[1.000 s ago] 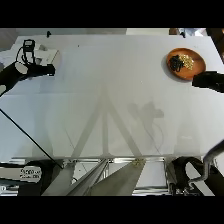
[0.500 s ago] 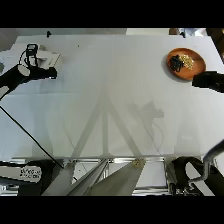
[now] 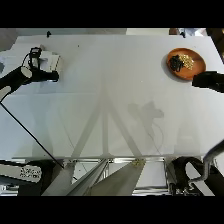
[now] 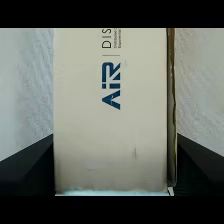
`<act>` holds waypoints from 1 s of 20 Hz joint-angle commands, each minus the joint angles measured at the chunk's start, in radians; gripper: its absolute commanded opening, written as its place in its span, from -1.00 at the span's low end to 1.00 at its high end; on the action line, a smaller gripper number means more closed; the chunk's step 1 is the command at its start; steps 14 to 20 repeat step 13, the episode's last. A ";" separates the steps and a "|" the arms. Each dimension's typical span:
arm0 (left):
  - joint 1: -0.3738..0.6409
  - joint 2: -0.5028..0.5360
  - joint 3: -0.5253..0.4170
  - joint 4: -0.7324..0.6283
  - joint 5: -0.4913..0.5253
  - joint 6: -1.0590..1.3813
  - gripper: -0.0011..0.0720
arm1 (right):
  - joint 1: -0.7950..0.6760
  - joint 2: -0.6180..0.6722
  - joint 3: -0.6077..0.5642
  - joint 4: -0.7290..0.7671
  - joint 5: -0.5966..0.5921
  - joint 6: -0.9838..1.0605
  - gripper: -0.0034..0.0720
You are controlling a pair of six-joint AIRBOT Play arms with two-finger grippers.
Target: Fold the box and place the chain.
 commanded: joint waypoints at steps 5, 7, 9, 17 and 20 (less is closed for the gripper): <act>-0.001 0.155 0.001 0.011 -0.027 0.000 0.94 | -0.001 0.001 0.001 0.000 0.000 0.000 -0.87; -0.001 0.215 0.001 0.011 -0.026 0.000 0.94 | -0.001 0.001 0.001 0.000 0.000 0.000 -0.87; -0.002 0.271 0.001 0.008 -0.034 -0.001 0.93 | -0.001 0.001 0.001 0.000 0.000 0.000 -0.87; -0.002 0.361 0.001 -0.103 -0.104 -0.006 0.93 | -0.001 0.001 0.001 0.000 0.000 0.000 -0.87; -0.002 0.361 0.001 -0.103 -0.104 -0.006 0.93 | -0.001 0.001 0.001 0.000 0.000 0.000 -0.87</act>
